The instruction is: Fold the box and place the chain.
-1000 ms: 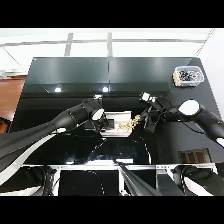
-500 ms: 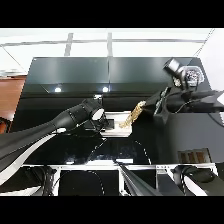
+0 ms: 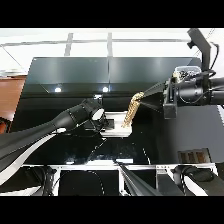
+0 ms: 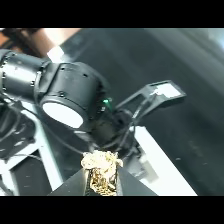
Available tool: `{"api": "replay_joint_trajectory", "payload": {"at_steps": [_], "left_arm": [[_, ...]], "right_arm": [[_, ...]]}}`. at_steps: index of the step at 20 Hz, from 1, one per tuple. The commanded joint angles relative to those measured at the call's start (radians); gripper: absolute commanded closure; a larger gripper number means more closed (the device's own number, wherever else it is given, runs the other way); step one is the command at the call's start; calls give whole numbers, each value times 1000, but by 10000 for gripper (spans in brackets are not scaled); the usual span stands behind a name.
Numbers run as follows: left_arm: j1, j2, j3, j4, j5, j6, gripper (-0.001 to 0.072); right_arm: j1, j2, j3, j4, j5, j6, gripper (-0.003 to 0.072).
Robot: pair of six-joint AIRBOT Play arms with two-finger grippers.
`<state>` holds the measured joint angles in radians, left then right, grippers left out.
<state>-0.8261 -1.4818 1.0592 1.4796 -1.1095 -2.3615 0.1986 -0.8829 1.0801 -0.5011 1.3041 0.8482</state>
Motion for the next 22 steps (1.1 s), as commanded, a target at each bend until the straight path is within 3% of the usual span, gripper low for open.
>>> {"api": "replay_joint_trajectory", "payload": {"at_steps": [1,7,10,16,17,18,19,22], "left_arm": [[0,0,0,0,1,1,680],[0,0,0,0,1,0,680],[0,0,0,0,1,1,680],[0,0,0,0,0,0,680],[0,0,0,0,1,0,680],[0,0,0,0,1,1,680],[0,0,0,0,0,0,680],[0,0,0,0,0,0,680]], "right_arm": [[43,-72,-14,49,9,21,675],[77,-177,-234,48,-16,39,676],[77,-185,-325,45,-133,48,675],[78,-212,-351,34,-187,54,671],[77,-212,-351,31,-183,54,615],[76,-211,-350,25,-180,53,270],[68,-211,-347,18,-161,48,156],[-23,-195,-344,-19,66,-11,156]]}}
